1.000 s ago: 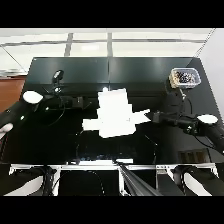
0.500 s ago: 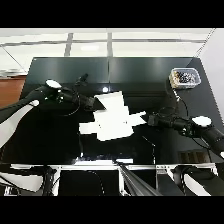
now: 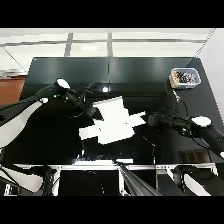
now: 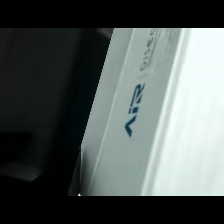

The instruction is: Fold the box and place the chain.

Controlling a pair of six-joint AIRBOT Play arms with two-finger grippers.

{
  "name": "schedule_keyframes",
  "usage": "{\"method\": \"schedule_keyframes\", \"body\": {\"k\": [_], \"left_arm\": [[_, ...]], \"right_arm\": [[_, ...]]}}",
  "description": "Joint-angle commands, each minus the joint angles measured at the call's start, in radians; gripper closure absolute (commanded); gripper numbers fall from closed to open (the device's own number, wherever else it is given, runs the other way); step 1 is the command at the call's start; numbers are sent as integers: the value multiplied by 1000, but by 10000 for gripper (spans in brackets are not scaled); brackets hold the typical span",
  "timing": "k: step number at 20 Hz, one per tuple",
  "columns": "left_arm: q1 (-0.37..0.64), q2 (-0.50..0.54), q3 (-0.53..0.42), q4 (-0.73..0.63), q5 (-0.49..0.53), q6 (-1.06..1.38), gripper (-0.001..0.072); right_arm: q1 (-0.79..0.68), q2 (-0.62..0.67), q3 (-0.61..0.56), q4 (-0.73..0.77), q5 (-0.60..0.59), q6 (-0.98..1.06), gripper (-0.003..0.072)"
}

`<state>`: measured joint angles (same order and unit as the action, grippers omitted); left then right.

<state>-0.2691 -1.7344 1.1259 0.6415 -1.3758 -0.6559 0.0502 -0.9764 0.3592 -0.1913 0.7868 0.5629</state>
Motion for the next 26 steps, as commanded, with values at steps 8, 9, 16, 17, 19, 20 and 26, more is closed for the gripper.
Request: {"method": "schedule_keyframes", "body": {"k": [8,9,16,17,19,20,26], "left_arm": [[-26,32,15,50,-92,-6,684],[-36,65,3,59,-68,-5,684],[-182,257,-133,17,334,476,681],[-201,252,-133,59,351,556,682],[-232,247,-133,159,464,570,682],[-239,243,-133,175,522,571,681],[-242,231,-133,192,566,570,679]], "right_arm": [[-92,5,171,-230,189,0,50],[-115,5,226,-306,263,0,50],[-76,-6,329,-649,249,-27,51],[-53,-11,327,-649,237,-73,51],[0,-12,327,-649,222,-179,54],[25,-12,327,-652,212,-219,60],[153,-14,262,-708,157,-376,57]]}}
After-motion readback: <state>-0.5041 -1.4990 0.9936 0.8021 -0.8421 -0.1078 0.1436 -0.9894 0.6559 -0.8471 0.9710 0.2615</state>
